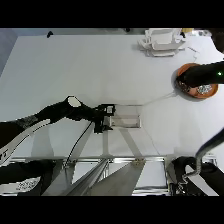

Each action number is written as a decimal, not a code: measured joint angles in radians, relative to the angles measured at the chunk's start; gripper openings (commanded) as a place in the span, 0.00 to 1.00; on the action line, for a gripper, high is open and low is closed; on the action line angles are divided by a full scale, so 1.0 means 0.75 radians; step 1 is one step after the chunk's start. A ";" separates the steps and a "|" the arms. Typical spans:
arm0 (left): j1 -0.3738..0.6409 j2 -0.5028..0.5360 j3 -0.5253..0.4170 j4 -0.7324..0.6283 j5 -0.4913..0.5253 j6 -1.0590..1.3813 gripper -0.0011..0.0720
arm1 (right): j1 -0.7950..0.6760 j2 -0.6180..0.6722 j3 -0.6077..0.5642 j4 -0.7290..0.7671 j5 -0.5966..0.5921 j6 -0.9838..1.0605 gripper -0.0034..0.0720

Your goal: Fold the box and place the chain.

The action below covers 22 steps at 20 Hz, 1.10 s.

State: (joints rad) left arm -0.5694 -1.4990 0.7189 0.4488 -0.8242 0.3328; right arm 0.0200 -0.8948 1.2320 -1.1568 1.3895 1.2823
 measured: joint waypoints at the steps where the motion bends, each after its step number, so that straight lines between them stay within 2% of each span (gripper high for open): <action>1: 0.000 0.000 0.000 0.000 -0.001 0.001 0.36 | 0.040 0.037 0.001 0.013 0.008 0.003 0.07; 6: 0.000 0.000 0.000 0.000 -0.002 0.000 0.36 | 0.261 0.128 0.001 0.039 0.022 0.033 0.07; 16: 0.000 0.000 0.000 0.000 -0.003 0.000 0.36 | 0.607 0.150 -0.009 0.018 0.022 0.107 0.07; 22: 0.000 0.000 0.000 0.001 -0.003 0.000 0.36 | 0.723 0.150 -0.139 0.009 -0.103 0.131 0.07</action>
State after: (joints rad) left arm -0.5694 -1.4990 0.7189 0.4492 -0.8265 0.3328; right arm 0.5621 -0.7822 1.1275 -1.1500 1.3125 1.3808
